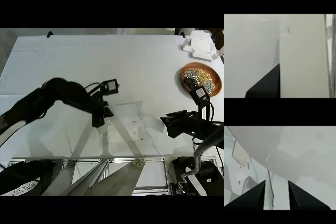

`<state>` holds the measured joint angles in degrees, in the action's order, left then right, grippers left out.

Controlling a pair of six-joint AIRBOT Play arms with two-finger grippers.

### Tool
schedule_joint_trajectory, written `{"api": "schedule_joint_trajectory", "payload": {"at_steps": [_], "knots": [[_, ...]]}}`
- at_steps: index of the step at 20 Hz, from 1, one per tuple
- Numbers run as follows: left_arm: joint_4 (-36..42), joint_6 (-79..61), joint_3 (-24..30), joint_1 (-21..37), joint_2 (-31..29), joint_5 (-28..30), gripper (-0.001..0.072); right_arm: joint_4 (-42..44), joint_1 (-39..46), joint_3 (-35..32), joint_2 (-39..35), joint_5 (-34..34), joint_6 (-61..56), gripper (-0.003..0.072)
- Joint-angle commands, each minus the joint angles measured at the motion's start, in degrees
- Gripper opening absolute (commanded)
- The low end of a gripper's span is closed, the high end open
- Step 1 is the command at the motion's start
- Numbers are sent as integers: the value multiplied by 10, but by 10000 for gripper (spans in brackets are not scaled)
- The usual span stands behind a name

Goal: Fold the box and place the chain.

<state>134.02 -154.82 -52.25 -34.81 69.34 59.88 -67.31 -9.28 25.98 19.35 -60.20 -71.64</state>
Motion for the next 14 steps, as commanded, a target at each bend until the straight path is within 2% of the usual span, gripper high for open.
{"api": "schedule_joint_trajectory", "payload": {"at_steps": [1,3,4,7,9,14], "knots": [[-6,-31,98,-20,-53,-59,3,-4,0,12,-1,-60,13,276],[-43,-32,103,-21,-39,-62,6,-4,0,12,-1,-57,17,270],[-46,-33,103,-21,-35,-83,6,-4,0,12,-1,-57,17,270],[12,-96,103,-23,-34,-168,3,-4,0,12,-1,-56,17,271],[42,-147,100,-28,-28,-200,2,-3,0,12,-1,-49,27,271],[39,-147,98,-52,20,-190,1,-3,0,12,-1,-31,32,271]]}}
